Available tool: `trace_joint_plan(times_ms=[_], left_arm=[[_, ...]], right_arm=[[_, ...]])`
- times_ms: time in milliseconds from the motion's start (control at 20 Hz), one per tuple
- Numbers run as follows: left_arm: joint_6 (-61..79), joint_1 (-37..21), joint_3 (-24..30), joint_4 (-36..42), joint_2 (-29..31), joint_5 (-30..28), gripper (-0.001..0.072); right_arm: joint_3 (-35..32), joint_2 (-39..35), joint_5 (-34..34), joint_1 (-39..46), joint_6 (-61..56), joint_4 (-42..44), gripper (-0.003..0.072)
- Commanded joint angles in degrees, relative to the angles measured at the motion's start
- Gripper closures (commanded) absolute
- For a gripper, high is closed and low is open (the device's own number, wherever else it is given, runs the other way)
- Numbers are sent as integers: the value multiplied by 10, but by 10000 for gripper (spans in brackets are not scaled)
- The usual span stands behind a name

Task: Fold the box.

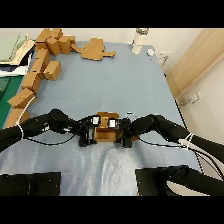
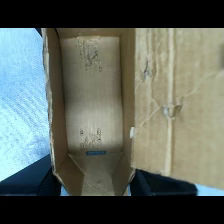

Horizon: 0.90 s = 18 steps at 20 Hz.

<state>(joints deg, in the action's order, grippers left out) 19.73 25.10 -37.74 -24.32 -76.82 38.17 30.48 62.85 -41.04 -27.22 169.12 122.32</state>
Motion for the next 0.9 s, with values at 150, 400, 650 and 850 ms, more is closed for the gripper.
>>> trace_joint_plan(times_ms=[150,400,650,850], left_arm=[[0,9,-8,1,-7,-3,20],[-2,10,-11,1,-10,-2,228],[-2,10,-11,1,-10,-2,243],[-2,10,-11,1,-10,-2,243]], right_arm=[[0,0,0,0,0,0,179],[0,0,0,0,0,0,179],[0,0,0,0,0,0,180],[0,0,0,0,0,0,179]])
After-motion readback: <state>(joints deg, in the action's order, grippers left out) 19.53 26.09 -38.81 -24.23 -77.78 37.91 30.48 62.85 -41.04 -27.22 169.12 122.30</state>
